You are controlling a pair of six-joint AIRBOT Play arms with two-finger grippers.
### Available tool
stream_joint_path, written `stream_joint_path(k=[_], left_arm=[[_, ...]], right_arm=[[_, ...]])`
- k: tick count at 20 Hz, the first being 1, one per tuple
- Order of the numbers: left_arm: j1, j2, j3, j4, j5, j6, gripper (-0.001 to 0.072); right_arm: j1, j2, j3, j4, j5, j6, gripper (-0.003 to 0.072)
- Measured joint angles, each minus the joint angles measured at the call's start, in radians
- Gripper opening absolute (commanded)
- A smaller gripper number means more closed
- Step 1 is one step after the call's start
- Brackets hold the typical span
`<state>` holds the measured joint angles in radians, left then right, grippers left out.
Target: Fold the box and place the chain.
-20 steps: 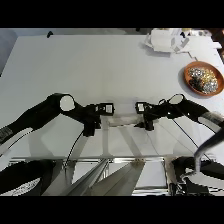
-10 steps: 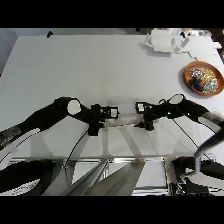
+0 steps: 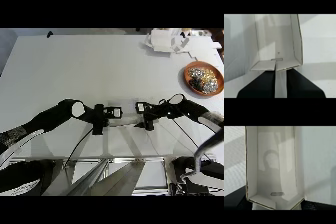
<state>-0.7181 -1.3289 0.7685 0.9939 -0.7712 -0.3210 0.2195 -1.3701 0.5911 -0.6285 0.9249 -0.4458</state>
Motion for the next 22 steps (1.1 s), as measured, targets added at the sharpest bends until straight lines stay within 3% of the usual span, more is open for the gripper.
stream_joint_path(k=[7,8,11,16,17,18,19,20,22], left_arm=[[-0.019,-0.010,0.000,-0.035,0.077,0.000,0.0138],[-0.023,-0.015,0.000,-0.043,0.084,0.000,0.0163],[-0.036,-0.028,0.000,-0.066,0.097,0.000,0.0375],[-0.043,-0.034,0.000,-0.081,0.084,-0.001,0.0391],[-0.043,-0.028,0.000,-0.081,0.076,-0.002,0.0375],[-0.041,-0.017,0.000,-0.081,0.069,-0.001,0.0285],[-0.038,0.000,0.000,-0.082,0.061,-0.007,0.0123],[-0.032,0.022,0.000,-0.083,0.054,-0.019,0.0008],[-0.011,0.080,0.000,-0.063,0.023,-0.075,0.0006]], right_arm=[[0.000,0.000,0.000,0.000,0.000,0.001,0.0312],[0.000,0.000,0.000,0.000,0.000,0.000,0.0312],[0.000,0.000,0.000,-0.001,0.000,-0.003,0.0312],[0.000,0.000,0.000,-0.001,0.000,-0.003,0.0312],[0.000,0.000,0.000,-0.002,0.002,-0.003,0.0312],[0.000,0.000,0.000,-0.002,0.003,-0.003,0.0312],[0.000,0.000,0.000,-0.001,0.003,-0.001,0.0312],[0.000,0.000,0.000,0.000,0.002,0.001,0.0312],[0.000,0.000,0.000,0.001,0.000,0.002,0.0312]])
